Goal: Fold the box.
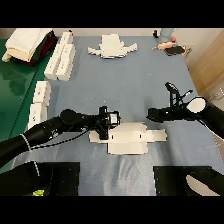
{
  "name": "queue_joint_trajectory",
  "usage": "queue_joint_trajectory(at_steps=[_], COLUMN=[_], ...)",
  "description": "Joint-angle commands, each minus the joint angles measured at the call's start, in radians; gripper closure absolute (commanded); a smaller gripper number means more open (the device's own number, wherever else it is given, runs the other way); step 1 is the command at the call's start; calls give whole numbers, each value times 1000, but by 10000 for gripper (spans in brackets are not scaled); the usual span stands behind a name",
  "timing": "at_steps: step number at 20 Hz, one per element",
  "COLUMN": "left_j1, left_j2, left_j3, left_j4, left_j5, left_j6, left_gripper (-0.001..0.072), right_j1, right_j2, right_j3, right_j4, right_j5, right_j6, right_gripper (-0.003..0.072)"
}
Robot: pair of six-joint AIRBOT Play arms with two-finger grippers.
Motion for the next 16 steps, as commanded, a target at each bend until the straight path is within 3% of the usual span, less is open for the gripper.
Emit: queue_joint_trajectory(at_steps=[1,7,16], left_j1=[-5,-82,-129], left_j2=[-12,-13,14], left_j3=[-14,-40,-66], left_j4=[-26,-26,-25], left_j5=[43,92,65], left_j6=[23,14,-72], left_gripper=[700,700,699], right_j1=[1,1,1], right_j2=[1,1,1], right_j3=[0,0,0], right_j4=[0,0,0], right_j5=[-16,-36,-37], right_j6=[1,1,0], right_gripper=[685,684,685])
